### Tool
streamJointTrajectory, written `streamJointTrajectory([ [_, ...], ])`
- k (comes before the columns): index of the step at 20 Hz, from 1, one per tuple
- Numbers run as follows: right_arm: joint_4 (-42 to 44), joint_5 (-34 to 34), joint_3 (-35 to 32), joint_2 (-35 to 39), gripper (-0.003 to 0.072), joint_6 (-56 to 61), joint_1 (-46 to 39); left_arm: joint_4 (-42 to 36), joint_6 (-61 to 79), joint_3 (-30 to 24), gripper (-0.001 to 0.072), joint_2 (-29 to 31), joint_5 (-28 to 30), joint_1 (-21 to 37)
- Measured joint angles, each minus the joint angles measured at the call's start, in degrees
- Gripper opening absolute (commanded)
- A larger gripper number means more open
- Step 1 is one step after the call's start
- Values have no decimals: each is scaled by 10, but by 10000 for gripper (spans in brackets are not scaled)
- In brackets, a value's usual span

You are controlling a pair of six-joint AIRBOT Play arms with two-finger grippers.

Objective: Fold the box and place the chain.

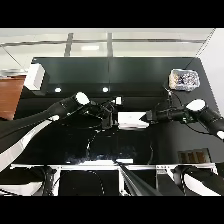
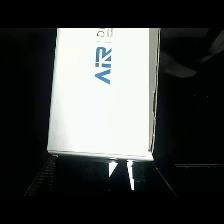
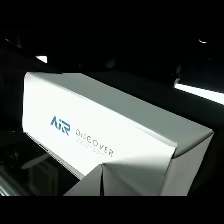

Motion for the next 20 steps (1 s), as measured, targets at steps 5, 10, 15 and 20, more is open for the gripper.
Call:
streamJointTrajectory([
  [5, -8, 106, 86, 14, 11, 2, -25, 1, 1, 0, 206, 0, 1, 0],
  [10, -3, 215, 190, 59, 11, 10, -99, 21, -3, 8, 707, 0, -5, 0],
  [15, -22, 256, 216, 106, 11, 14, -173, 102, -69, 32, 707, 43, -49, 2],
  [20, -53, 253, 220, 122, 11, 8, -196, 126, -112, 54, 701, 89, -76, -20],
])
